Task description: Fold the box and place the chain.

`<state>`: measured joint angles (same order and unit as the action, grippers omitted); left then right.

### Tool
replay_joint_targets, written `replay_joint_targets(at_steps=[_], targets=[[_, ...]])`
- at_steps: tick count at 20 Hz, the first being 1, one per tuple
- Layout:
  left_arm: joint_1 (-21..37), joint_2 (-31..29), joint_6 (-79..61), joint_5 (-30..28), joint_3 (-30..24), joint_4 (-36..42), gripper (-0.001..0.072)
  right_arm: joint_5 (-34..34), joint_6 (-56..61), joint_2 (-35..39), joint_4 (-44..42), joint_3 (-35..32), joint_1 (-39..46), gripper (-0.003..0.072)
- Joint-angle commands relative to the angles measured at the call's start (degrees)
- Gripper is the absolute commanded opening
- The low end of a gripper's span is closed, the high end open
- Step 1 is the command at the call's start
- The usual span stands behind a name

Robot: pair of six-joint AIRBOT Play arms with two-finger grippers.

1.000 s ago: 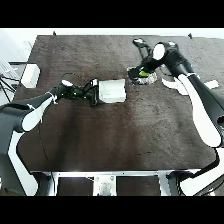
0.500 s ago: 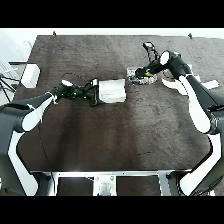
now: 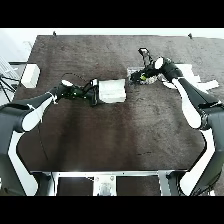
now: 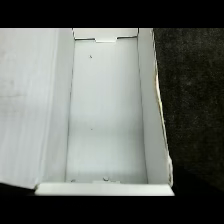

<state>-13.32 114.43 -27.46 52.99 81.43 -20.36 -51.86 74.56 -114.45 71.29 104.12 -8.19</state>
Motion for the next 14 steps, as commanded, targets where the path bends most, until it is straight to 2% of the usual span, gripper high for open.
replay_joint_targets(at_steps=[1,2,8,14], targets=[[0.0,0.0,0.0,0.0,0.0,0.0,0.0418,-1.5,-0.3,-0.7,-0.3,0.3,-0.1,0.0081],[0.0,0.0,0.0,0.0,0.0,0.0,0.0418,-1.1,-0.3,-0.7,-0.2,0.6,-0.1,0.0007],[0.0,0.0,0.0,0.0,0.0,0.0,0.0418,-3.3,0.0,1.7,-0.2,6.8,0.1,0.0005],[0.0,0.0,0.0,0.0,0.0,0.0,0.0418,-4.2,-0.1,13.4,1.9,7.0,0.1,0.0005]])
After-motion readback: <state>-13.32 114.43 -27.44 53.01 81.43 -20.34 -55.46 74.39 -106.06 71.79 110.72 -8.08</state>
